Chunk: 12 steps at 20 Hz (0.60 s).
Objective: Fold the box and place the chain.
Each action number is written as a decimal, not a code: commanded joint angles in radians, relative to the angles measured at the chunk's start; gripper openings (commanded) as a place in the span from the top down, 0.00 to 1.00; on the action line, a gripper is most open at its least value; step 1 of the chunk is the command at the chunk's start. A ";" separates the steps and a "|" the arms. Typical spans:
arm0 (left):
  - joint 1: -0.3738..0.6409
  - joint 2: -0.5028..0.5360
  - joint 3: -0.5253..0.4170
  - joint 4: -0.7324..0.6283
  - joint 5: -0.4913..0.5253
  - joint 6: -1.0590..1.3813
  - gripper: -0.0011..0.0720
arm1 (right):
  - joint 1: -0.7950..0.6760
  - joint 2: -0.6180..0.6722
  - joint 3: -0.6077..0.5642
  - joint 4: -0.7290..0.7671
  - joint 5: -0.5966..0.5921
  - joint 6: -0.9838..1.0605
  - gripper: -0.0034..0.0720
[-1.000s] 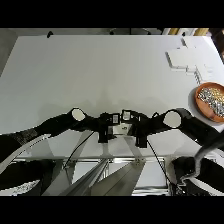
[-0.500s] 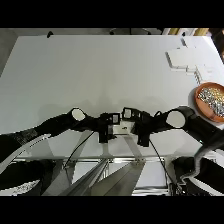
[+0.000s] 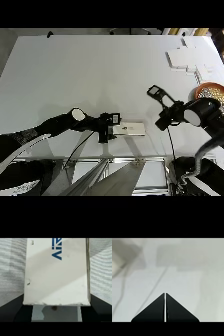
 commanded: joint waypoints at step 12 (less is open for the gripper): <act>0.138 0.211 0.001 0.247 0.051 -0.225 0.75 | -0.298 0.000 -0.002 -0.003 0.003 0.097 0.94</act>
